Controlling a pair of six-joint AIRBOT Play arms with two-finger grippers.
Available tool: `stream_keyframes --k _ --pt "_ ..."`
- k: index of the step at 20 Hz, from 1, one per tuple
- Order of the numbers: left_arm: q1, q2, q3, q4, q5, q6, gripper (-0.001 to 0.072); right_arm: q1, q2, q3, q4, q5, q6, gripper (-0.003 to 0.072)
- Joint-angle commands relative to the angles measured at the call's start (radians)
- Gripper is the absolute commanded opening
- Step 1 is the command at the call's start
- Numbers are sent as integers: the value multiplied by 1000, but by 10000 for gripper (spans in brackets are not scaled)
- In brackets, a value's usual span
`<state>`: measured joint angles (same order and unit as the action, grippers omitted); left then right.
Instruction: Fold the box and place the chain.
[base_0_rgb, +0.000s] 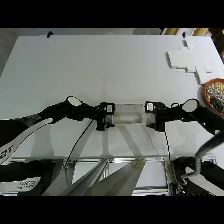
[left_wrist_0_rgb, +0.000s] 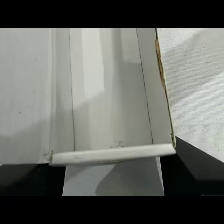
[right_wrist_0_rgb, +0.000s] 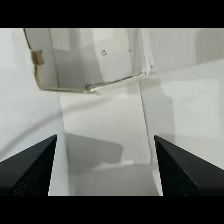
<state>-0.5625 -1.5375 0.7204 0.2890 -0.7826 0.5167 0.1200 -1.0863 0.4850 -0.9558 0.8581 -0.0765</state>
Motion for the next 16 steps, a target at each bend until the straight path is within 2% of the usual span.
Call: stream_keyframes --k 1,5,6,8,11,14,16 --pt "0 -1 0 -1 0 -1 9 1 122 1 -105 24 153 660" --pt "0 -1 0 -1 1 -1 9 1 184 1 185 80 155 641" --pt "0 -1 0 0 1 -1 9 1 184 1 256 90 155 601" --pt "0 -1 0 -1 1 -1 9 2 184 1 369 122 151 302" --pt "0 -1 0 -1 0 -1 9 2 173 1 491 127 60 11" --pt "0 -1 0 -1 1 -1 9 2 118 1 665 5 14 15" --pt "0 -1 0 -1 1 -1 9 2 35 1 773 -78 -39 13"
